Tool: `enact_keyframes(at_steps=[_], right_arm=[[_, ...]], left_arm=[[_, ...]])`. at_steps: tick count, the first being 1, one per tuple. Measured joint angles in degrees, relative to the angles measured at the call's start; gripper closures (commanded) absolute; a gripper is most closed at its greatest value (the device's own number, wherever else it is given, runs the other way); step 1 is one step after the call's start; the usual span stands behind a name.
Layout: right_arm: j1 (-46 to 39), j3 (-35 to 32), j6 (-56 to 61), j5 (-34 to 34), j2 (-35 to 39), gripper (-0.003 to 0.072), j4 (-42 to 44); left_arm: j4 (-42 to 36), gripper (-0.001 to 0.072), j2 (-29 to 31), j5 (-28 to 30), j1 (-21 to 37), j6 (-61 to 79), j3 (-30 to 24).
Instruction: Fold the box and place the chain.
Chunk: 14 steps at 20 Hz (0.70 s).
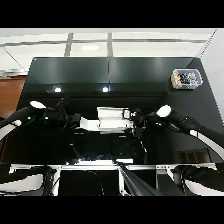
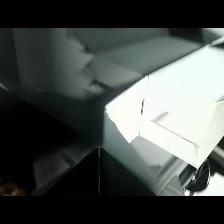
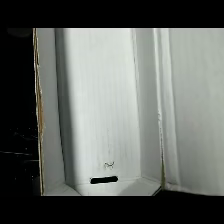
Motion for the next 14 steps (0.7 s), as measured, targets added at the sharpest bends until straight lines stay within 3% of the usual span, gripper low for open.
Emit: enact_keyframes(at_steps=[4, 5, 6, 7, 13, 14], right_arm=[[0.0, 0.0, 0.02, 0.0, 0.0, 0.0509, 0.0], [0.0, 0.0, 0.02, 0.0, 0.0, 0.0509, 0.0], [0.0, 0.0, 0.0, 0.0, 0.0, 0.0509, 0.0], [0.0, 0.0, 0.0, 0.0, 0.0, 0.0509, 0.0], [0.0, 0.0, 0.02, 0.0, 0.0, 0.0509, 0.0], [0.0, 0.0, 0.02, 0.0, 0.0, 0.0509, 0.0]], left_arm=[[-1.84, 0.0661, -0.98, -3.21, -1.16, 1.6, 0.85], [-2.19, 0.0511, -1.07, -4.0, -1.03, 2.01, 1.18], [-2.67, 0.0239, -1.16, -4.81, -0.98, 2.29, 1.62], [-2.95, 0.0108, -1.2, -5.18, -0.94, 2.47, 2.1], [-3.78, 0.0116, -1.31, -7.08, -2.47, 3.08, 4.79], [-3.78, 0.0154, -1.31, -7.1, -3.28, 3.1, 5.33]])
